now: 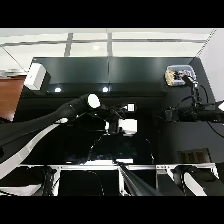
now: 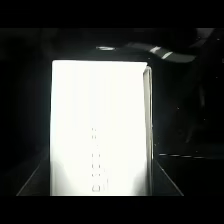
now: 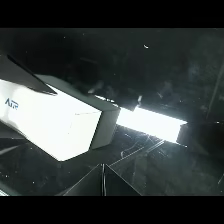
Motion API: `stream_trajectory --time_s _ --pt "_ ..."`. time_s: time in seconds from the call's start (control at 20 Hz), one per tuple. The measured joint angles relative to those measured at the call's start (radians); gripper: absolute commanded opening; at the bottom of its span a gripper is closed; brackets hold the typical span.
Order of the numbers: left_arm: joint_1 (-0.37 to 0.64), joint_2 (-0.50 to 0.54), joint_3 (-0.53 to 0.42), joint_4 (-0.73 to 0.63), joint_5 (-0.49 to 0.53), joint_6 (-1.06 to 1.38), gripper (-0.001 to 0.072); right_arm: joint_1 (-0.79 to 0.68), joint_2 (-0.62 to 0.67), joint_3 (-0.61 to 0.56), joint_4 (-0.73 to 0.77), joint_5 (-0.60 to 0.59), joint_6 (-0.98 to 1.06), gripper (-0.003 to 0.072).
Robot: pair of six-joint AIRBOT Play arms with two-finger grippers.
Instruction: Fold the box and place the chain.
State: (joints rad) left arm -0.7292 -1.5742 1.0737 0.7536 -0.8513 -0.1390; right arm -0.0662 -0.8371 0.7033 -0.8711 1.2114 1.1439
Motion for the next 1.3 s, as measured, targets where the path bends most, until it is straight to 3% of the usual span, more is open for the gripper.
stream_trajectory --time_s 0.05,0.25,0.4,0.55,0.8,0.9,1.05,1.3 --pt "-0.011 0.0 0.001 0.009 0.015 0.0 0.0272 0.0 0.0 0.0 0.0 -0.002 0.0 0.002" --pt "-0.008 0.041 0.023 0.059 0.009 -0.164 0.0238 0.0 0.0 0.0 0.0 -0.003 0.0 0.002" --pt "0.071 0.127 0.032 0.208 -0.016 -0.409 0.0239 0.0 0.0 0.0 -0.001 -0.004 0.0 0.002" --pt "0.245 0.227 0.026 0.433 -0.081 -0.705 0.024 0.0 0.0 0.0 -0.001 -0.006 0.0 0.002" --pt "0.709 0.327 -0.029 0.665 -0.175 -1.033 0.024 0.0 0.0 0.0 -0.001 -0.025 0.0 0.002" --pt "0.913 0.331 -0.043 0.674 -0.181 -1.096 0.024 0.0 0.0 0.0 -0.001 -0.036 0.0 0.002" --pt "1.128 0.314 -0.05 0.586 -0.136 -1.096 0.024 0.0 0.0 0.0 0.018 -0.051 0.01 0.002" --pt "1.244 0.182 0.018 0.494 -0.054 -0.995 0.024 0.0 0.0 0.0 0.071 -0.116 0.034 0.002"
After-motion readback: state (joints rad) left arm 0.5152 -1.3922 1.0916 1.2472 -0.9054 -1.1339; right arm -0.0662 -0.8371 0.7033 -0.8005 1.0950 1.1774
